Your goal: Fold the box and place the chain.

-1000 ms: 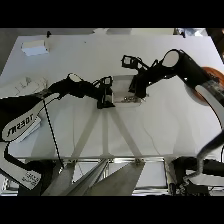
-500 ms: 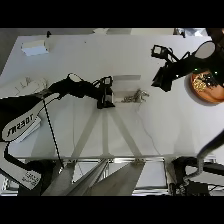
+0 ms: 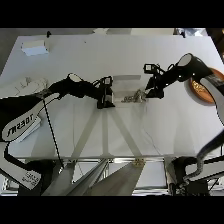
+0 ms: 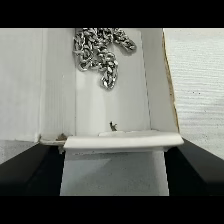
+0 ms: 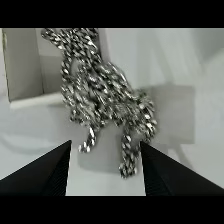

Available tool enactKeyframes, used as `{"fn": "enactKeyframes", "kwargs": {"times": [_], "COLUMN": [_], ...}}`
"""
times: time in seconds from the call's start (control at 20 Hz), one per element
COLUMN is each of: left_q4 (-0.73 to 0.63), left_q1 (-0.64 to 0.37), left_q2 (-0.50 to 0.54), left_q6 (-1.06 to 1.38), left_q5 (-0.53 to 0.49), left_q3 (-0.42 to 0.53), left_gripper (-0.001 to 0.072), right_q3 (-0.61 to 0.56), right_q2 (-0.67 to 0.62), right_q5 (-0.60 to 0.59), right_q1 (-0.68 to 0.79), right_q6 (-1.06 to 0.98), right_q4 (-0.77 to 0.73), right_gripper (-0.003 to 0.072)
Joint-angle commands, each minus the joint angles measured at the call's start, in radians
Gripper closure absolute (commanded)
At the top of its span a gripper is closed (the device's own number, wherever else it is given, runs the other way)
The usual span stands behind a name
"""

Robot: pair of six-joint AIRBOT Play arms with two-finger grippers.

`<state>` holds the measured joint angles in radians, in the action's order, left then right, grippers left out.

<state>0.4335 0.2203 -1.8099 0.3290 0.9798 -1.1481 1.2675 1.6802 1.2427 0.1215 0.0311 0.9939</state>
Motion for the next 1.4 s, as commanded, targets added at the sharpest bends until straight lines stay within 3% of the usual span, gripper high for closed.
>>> {"fn": "enactKeyframes", "kwargs": {"times": [0.0, 0.1, 0.2, 0.25, 0.3, 0.35, 0.75, 0.9, 1.15, 1.35], "left_q4": [0.0, 0.0, 0.0, 0.0, 0.0, 0.0, 0.0, 0.0, 0.0, 0.0], "left_q1": [0.0, 0.0, 0.0, 0.0, 0.0, 0.0, 0.0, 0.0, 0.0, 0.0], "left_q2": [0.001, 0.001, 0.001, 0.001, 0.001, 0.001, 0.001, 0.001, 0.001, 0.001], "left_q6": [0.0, 0.0, 0.0, 0.0, 0.0, 0.0, 0.0, 0.0, 0.0, 0.0], "left_q5": [0.0, 0.0, 0.0, 0.0, 0.0, 0.0, 0.0, 0.0, 0.0, 0.0], "left_q3": [-0.001, -0.001, -0.001, -0.001, -0.001, -0.001, -0.001, -0.001, -0.001, -0.001], "left_gripper": [0.0428, 0.0428, 0.0428, 0.0428, 0.0428, 0.0428, 0.0428, 0.0428, 0.0428, 0.0428], "right_q3": [0.0, 0.0, 0.0, 0.0, 0.0, 0.0, 0.0, 0.0, 0.002, 0.002], "right_q2": [0.04, 0.04, 0.04, 0.04, 0.04, 0.039, -0.085, -0.198, -0.306, -0.282], "right_q5": [-0.034, -0.089, -0.126, -0.128, -0.125, -0.119, -0.001, 0.008, 0.002, -0.064], "right_q1": [-0.036, -0.053, -0.059, -0.059, -0.059, -0.059, -0.059, -0.059, -0.076, -0.158], "right_q6": [0.056, 0.056, 0.055, 0.055, 0.048, 0.043, -0.09, -0.113, -0.111, -0.113], "right_q4": [-0.023, -0.023, -0.022, -0.021, -0.005, 0.021, 0.079, -0.018, -0.325, -0.233], "right_gripper": [0.0209, 0.0212, 0.0301, 0.0402, 0.0577, 0.0673, 0.0675, 0.0675, 0.0677, 0.0677]}}
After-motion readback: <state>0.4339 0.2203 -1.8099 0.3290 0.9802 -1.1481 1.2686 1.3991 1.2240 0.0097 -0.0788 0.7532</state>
